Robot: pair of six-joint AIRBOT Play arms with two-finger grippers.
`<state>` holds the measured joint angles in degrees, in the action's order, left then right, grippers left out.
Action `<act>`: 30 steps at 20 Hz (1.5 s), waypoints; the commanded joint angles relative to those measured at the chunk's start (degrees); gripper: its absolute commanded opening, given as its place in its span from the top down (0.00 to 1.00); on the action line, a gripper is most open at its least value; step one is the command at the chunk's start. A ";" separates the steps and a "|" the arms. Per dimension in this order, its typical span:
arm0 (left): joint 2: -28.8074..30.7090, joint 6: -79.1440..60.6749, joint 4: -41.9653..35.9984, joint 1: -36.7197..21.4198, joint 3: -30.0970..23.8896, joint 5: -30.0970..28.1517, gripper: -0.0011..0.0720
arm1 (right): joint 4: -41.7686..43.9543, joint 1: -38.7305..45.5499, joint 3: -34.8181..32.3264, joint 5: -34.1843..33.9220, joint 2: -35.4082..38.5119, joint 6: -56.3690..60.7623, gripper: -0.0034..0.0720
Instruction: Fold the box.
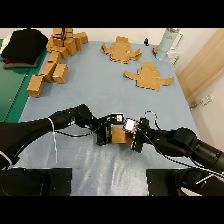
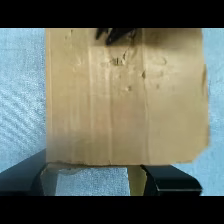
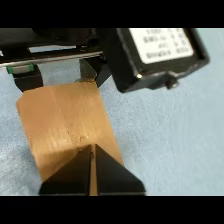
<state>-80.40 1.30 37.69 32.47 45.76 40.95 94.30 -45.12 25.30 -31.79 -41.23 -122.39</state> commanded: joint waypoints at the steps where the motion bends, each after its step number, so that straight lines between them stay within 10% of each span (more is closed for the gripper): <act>1: 0.04 0.00 0.02 -0.04 0.02 -0.02 0.43 | -0.98 -0.83 -0.24 1.36 -1.01 -3.02 0.54; 12: 0.04 0.00 0.02 -0.04 0.02 -0.02 0.43 | 1.55 -3.58 -0.24 2.97 -2.97 -13.57 0.18; 30: 0.04 0.00 0.02 -0.04 0.02 -0.02 0.43 | 3.65 -4.63 -0.26 8.17 -8.76 -19.80 0.19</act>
